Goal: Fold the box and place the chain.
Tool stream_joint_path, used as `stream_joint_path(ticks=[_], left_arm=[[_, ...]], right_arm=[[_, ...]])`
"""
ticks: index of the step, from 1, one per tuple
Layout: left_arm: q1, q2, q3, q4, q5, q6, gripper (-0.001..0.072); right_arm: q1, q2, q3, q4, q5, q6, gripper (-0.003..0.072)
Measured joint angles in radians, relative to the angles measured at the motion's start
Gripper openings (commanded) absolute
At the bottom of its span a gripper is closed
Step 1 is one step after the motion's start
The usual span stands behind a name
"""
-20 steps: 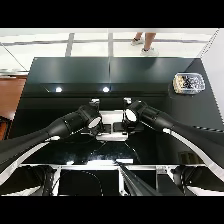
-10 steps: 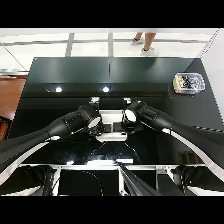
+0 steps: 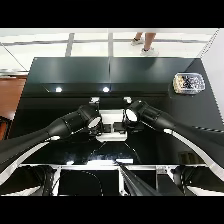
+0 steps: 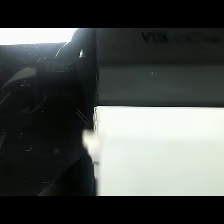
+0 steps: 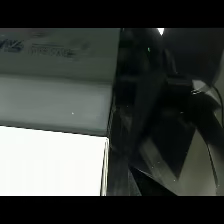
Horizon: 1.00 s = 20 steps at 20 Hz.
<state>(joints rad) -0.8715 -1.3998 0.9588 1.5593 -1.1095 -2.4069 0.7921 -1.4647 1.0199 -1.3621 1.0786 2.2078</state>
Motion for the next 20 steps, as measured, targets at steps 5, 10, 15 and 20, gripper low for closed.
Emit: stream_joint_path(ticks=[5,10,15,20], left_arm=[[0.000,0.000,0.000,0.000,-0.002,0.000,0.0022],[0.000,0.000,0.000,-0.001,-0.002,0.000,0.0022],[0.000,0.000,0.000,-0.001,-0.003,-0.001,0.0022],[0.000,0.000,0.000,-0.001,-0.003,-0.001,0.0022]], right_arm=[[-0.001,0.095,0.000,-0.030,0.021,-0.062,0.0387],[-0.052,0.337,0.000,-0.129,0.065,-0.133,0.0387],[-0.246,0.528,-0.045,-0.568,0.098,-0.145,0.0387],[-0.624,0.527,-0.174,-0.737,-0.181,-0.082,0.0720]])
